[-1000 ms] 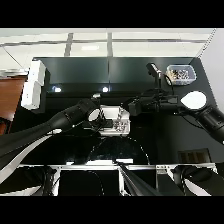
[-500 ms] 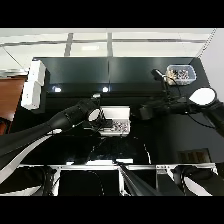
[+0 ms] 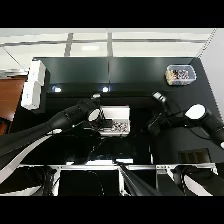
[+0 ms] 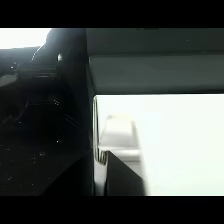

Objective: Fold the box and place the chain.

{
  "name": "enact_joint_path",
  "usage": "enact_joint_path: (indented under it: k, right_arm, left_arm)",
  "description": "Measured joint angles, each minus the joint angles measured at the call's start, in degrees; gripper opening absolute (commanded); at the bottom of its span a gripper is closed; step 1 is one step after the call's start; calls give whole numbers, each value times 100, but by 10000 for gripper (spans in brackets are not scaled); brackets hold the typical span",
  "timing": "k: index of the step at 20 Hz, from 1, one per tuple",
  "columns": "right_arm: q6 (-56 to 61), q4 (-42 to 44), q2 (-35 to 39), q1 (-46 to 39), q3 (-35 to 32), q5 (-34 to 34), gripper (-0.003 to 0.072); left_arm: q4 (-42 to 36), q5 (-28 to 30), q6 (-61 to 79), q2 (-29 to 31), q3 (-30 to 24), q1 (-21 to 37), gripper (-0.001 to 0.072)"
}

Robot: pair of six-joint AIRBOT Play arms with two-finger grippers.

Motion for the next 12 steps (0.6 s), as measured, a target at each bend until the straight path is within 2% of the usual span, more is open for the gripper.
enact_joint_path:
  k: [3, 6, 7, 11, 12]
  right_arm:
    - [-1797, 260, -109, 275, -208, -682, 720]
    - [-3287, 942, -376, 407, -289, -920, 720]
    - [-3676, 1145, -474, 448, -299, -935, 654]
    - [-4739, 1755, -782, 531, -317, -1012, 650]
    - [-4898, 1825, -846, 533, -302, -1016, 582]
  left_arm:
    - [0, -2, 0, -2, 0, 0, 30]
    - [0, -2, 0, -2, 0, 0, 30]
    - [0, -2, 0, -2, 0, 0, 30]
    - [0, 0, 0, -2, 0, 0, 30]
    - [0, 0, 0, -2, 0, 0, 30]
